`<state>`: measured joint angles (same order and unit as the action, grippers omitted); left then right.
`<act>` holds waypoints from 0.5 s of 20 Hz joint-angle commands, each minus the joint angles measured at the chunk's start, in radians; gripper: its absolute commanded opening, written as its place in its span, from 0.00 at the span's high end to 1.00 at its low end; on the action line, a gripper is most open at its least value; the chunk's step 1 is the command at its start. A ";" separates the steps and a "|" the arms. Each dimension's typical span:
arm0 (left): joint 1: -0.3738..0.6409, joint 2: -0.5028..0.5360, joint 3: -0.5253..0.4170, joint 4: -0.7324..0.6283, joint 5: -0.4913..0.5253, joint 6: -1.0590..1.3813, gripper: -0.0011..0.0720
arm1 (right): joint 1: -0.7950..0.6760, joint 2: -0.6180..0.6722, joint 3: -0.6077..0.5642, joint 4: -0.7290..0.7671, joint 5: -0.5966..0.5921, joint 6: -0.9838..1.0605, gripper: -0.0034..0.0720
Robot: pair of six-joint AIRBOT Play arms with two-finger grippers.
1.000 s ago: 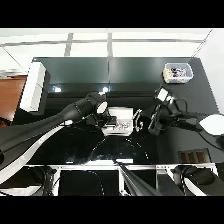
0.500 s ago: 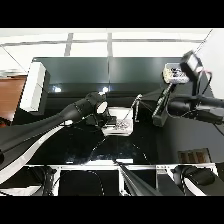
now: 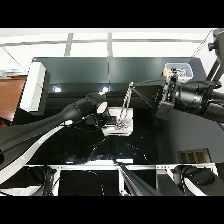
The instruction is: Fold the box and place the chain.
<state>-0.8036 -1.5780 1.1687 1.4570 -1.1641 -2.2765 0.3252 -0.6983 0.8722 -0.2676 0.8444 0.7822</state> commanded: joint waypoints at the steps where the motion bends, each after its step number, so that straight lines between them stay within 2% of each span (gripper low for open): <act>1: 0.000 -0.001 0.000 0.000 0.000 0.000 0.95 | 0.002 -0.002 0.001 0.040 -0.032 0.000 0.94; 6: 0.000 -0.001 0.000 0.000 0.001 0.000 0.95 | 0.002 -0.057 -0.061 -0.164 0.051 0.147 0.94; 9: 0.000 -0.001 0.000 0.001 0.000 0.000 0.95 | 0.002 -0.111 -0.112 -0.227 0.057 0.196 0.92; 10: 0.000 -0.001 0.000 0.001 0.000 0.000 0.95 | 0.002 -0.126 -0.123 -0.231 0.057 0.196 0.75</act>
<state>-0.8036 -1.5780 1.1687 1.4574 -1.1637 -2.2765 0.3271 -0.7826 0.7872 -0.4320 0.8856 0.9276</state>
